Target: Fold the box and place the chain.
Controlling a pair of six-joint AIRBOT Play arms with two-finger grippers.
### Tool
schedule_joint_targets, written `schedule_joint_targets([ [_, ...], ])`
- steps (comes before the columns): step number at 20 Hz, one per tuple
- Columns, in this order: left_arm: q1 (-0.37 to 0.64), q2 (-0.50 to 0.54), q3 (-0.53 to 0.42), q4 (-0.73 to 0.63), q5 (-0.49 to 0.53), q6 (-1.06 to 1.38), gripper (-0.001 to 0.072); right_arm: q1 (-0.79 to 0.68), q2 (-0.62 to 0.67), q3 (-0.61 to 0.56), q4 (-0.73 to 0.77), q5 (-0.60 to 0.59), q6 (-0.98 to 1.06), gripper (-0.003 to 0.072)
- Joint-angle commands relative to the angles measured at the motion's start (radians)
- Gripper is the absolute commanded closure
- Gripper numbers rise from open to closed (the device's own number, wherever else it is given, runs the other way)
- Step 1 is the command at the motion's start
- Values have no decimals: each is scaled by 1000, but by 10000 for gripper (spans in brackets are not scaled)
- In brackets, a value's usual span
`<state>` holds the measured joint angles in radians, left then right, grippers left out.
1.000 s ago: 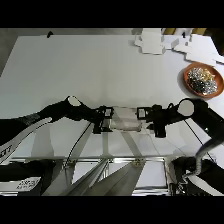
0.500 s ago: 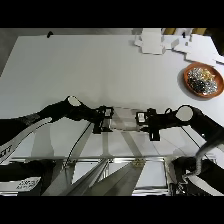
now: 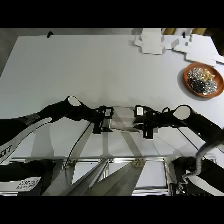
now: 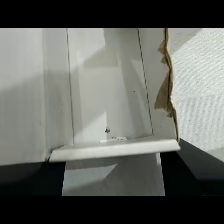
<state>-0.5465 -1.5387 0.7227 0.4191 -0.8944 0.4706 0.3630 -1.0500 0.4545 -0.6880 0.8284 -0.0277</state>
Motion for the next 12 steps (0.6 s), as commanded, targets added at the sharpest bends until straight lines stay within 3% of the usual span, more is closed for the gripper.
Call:
schedule_joint_targets([
  [1, 0, 1, 0, 0, 0, 0, 595, 5, 34, 0, -56, 21, 57, 487],
  [6, 0, 1, 0, 0, 0, 0, 595, 5, 278, 0, -447, 137, 451, 489],
  [7, 0, 1, 0, 0, 0, 0, 595, 5, 322, 0, -469, 182, 535, 495],
  [9, 0, 1, 0, 0, 0, 0, 595, -30, 396, 0, -467, 237, 680, 645],
  [12, 0, 1, 0, 0, 0, 0, 595, -199, 439, 0, -463, 221, 882, 669],
])
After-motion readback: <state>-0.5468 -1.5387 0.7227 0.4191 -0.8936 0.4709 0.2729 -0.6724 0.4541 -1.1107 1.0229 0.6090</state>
